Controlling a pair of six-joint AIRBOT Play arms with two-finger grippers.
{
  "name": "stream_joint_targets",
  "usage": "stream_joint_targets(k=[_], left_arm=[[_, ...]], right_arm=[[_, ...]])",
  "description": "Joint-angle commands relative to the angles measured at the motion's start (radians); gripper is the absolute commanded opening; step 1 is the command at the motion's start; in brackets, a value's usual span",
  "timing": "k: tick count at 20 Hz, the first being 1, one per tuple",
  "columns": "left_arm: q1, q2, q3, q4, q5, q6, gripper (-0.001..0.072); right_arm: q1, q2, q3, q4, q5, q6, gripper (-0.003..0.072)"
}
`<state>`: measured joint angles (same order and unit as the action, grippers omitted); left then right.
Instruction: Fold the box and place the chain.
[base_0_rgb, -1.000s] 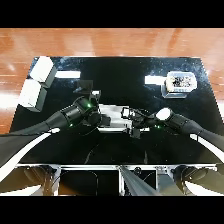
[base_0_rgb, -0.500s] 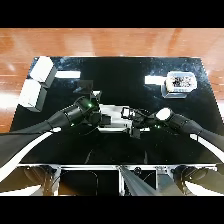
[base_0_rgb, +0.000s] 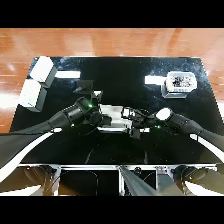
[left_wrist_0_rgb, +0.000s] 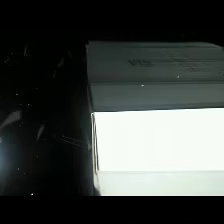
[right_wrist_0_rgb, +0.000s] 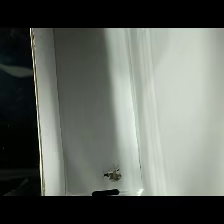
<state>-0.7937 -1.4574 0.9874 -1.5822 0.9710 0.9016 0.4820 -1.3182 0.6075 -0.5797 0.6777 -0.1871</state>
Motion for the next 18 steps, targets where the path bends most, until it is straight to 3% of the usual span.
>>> stream_joint_targets(k=[1,3,5,6,9,11,12,18], left_arm=[[-0.007,0.000,0.011,-0.005,-0.021,0.011,0.0026],[-0.006,0.000,0.025,-0.005,-0.016,0.011,0.0060],[-0.006,0.000,0.042,-0.004,-0.002,0.011,0.0178],[-0.006,0.000,0.048,-0.004,-0.003,0.011,0.0203],[-0.006,0.000,0.049,-0.005,0.000,0.011,0.0220],[-0.006,0.000,0.049,-0.005,0.002,0.011,0.0405],[-0.006,0.000,0.049,-0.004,0.002,0.011,0.0435],[-0.006,-0.005,0.049,-0.005,0.004,0.011,0.0420]], right_arm=[[0.000,-0.001,0.001,0.001,-0.002,-0.002,0.0555],[0.000,-0.001,0.001,0.001,-0.002,-0.002,0.0556],[0.000,-0.001,0.001,0.001,-0.002,-0.002,0.0556],[0.000,-0.001,0.001,0.001,-0.002,-0.002,0.0556],[0.000,-0.001,0.001,0.001,-0.002,-0.002,0.0556],[0.000,-0.001,0.001,0.001,-0.002,-0.002,0.0555],[0.000,-0.001,0.001,0.001,-0.002,-0.002,0.0555],[0.000,-0.001,0.001,0.001,-0.002,-0.002,0.0555]])
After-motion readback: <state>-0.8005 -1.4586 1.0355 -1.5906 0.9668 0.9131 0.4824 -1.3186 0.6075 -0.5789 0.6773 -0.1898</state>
